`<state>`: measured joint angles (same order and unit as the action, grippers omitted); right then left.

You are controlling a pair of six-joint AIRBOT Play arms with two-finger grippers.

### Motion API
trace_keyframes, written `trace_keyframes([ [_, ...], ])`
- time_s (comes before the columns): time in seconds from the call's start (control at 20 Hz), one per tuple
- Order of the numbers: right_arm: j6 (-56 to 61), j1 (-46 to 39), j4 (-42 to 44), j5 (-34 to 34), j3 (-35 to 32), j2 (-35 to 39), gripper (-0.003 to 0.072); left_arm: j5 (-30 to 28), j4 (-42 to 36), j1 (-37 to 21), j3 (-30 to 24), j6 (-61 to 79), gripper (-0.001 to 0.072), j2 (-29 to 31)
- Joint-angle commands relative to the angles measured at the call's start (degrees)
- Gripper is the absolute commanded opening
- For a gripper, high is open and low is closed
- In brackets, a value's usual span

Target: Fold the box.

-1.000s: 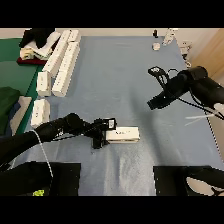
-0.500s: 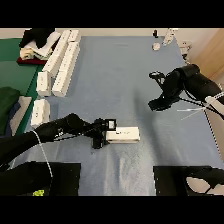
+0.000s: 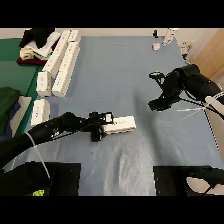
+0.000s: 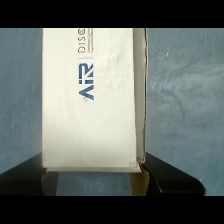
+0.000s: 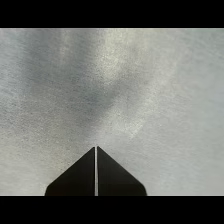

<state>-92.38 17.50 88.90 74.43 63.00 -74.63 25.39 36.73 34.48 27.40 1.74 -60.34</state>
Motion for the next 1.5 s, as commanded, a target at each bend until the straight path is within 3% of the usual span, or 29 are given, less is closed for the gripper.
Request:
trace_keyframes([
  [0.0,0.0,0.0,0.0,0.0,0.0,0.0,0.0028,-0.7,0.6,-5.2,0.1,-12.5,0.0537,6.3],
  [0.1,0.0,0.0,0.0,0.0,0.0,0.0,0.0028,1.7,7.8,-11.9,0.1,-25.9,0.0536,9.2],
  [0.3,0.0,0.0,0.0,0.0,0.0,0.0,0.0028,12.9,21.9,-26.6,0.1,-46.3,0.0537,11.8],
  [0.55,0.0,0.0,0.0,0.0,0.0,0.0,0.0028,18.6,23.0,-38.5,-0.1,-57.0,0.0536,11.8],
  [0.95,0.0,0.0,0.0,0.0,0.0,0.0,0.0028,15.8,41.9,-41.4,-1.1,-73.6,0.0536,12.9],
  [1.45,0.0,0.0,0.0,0.0,0.0,0.0,0.0028,6.5,41.1,-41.2,-4.2,-73.8,0.0536,12.2],
])
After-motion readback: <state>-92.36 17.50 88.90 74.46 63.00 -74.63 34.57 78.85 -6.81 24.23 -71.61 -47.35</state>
